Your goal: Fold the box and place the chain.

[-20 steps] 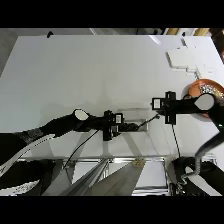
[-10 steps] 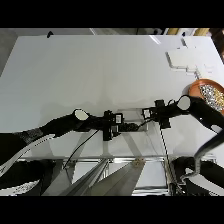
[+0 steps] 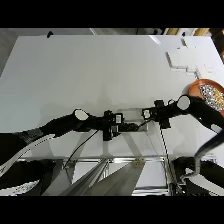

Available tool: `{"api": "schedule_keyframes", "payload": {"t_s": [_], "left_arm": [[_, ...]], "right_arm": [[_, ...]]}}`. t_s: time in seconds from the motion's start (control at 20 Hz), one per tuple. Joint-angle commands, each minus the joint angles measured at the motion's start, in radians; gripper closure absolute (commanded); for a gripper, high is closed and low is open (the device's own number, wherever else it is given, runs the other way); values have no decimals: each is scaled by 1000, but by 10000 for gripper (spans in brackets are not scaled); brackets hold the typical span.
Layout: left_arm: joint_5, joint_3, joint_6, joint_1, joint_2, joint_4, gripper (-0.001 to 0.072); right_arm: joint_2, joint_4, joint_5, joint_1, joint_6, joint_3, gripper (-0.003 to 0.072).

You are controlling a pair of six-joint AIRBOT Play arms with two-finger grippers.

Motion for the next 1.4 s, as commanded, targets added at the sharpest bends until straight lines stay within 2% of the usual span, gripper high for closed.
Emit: {"api": "schedule_keyframes", "payload": {"t_s": [0.0,0.3,0.65,1.05,1.1,1.2,1.35], "left_arm": [[0,0,0,0,1,0,505],[0,0,0,0,1,0,505],[0,0,0,0,1,0,505],[0,0,0,0,1,0,505],[0,0,0,0,1,0,505],[0,0,0,0,1,0,505],[0,0,0,0,1,0,505]], "right_arm": [[56,-2,32,0,20,2,588],[85,-2,49,0,34,2,588],[51,-2,-7,0,23,-20,565],[-8,-2,-10,0,19,-22,568],[-9,-2,-10,0,19,-22,579],[4,-2,3,0,24,-22,670],[74,-2,34,0,31,-22,670]]}}
